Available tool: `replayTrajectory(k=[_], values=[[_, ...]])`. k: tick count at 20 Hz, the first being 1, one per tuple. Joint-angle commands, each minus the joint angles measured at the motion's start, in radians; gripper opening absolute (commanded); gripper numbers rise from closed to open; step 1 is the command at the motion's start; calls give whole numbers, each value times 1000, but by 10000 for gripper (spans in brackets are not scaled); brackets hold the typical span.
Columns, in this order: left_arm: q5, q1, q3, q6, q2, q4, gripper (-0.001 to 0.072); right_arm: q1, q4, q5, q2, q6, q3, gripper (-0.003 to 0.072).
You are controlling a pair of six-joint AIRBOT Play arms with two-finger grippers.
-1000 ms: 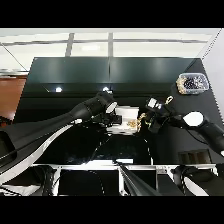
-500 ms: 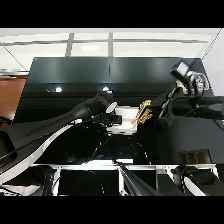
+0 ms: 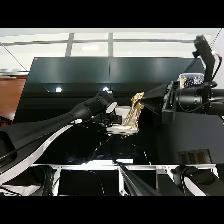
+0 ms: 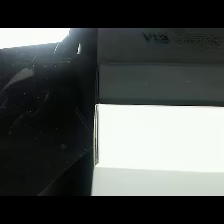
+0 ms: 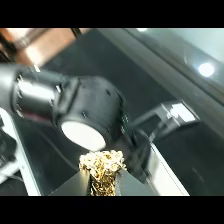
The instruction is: Fold the box and place the chain.
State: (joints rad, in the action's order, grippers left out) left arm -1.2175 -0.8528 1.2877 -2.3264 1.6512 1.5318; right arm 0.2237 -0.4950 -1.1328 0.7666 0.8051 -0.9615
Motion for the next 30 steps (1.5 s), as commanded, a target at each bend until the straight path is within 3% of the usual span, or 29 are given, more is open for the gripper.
replayTrajectory(k=[1,13,19,23,30], values=[[0,1,1,0,0,0,31,1,80,43,8,2,-4,4],[0,1,1,0,0,0,31,1,125,118,12,5,-48,6],[0,1,1,0,0,0,31,1,-11,62,38,74,-42,6],[1,1,1,0,0,0,31,1,-193,-3,44,192,28,6],[0,1,1,0,0,0,31,2,-151,65,113,194,208,8]])
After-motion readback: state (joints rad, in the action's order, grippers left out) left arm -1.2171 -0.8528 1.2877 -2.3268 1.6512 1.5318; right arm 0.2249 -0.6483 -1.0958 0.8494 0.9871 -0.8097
